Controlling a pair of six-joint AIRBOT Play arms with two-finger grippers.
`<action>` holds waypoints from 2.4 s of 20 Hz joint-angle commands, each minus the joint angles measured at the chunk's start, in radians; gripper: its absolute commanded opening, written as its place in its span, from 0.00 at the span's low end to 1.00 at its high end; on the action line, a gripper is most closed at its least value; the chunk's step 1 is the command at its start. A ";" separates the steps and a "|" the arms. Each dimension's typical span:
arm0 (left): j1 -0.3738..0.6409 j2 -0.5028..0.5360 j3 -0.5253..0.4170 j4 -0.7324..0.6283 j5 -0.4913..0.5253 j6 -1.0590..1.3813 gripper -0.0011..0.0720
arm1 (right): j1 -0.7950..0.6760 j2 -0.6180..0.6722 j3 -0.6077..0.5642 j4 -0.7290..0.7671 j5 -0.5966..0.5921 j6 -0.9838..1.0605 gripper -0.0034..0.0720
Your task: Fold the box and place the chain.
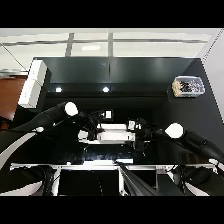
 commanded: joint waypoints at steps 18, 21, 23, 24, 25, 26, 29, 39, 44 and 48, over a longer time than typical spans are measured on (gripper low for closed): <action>0.000 -0.001 0.001 0.000 0.027 -0.016 0.06 | -0.006 -0.130 -0.002 0.032 -0.009 -0.141 0.96; 0.000 -0.001 0.001 0.000 0.027 -0.016 0.06 | -0.006 -0.130 -0.009 0.033 -0.009 -0.149 0.96; 0.000 -0.001 0.001 0.000 0.027 -0.016 0.06 | -0.006 -0.133 -0.011 0.033 -0.010 -0.149 0.96; 0.000 -0.001 0.001 0.000 0.027 -0.016 0.06 | -0.005 -0.135 -0.011 0.033 -0.010 -0.149 0.96; 0.000 -0.001 0.001 0.000 0.027 -0.016 0.06 | -0.005 -0.135 -0.011 0.033 -0.010 -0.149 0.96; 0.000 -0.001 0.001 0.000 0.027 -0.016 0.06 | -0.005 -0.135 -0.011 0.033 -0.011 -0.149 0.96; 0.000 -0.001 0.001 0.000 0.027 -0.016 0.06 | -0.005 -0.135 -0.011 0.034 -0.013 -0.148 0.96; 0.000 0.000 0.001 0.005 0.023 -0.016 0.06 | -0.005 -0.135 -0.011 0.033 -0.032 -0.148 0.82; 0.000 0.000 0.001 0.004 -0.009 -0.016 0.14 | -0.005 -0.135 -0.011 0.034 -0.032 -0.148 0.75; 0.000 0.001 0.001 0.005 -0.026 -0.019 0.36 | -0.005 -0.135 -0.011 0.034 -0.032 -0.148 0.74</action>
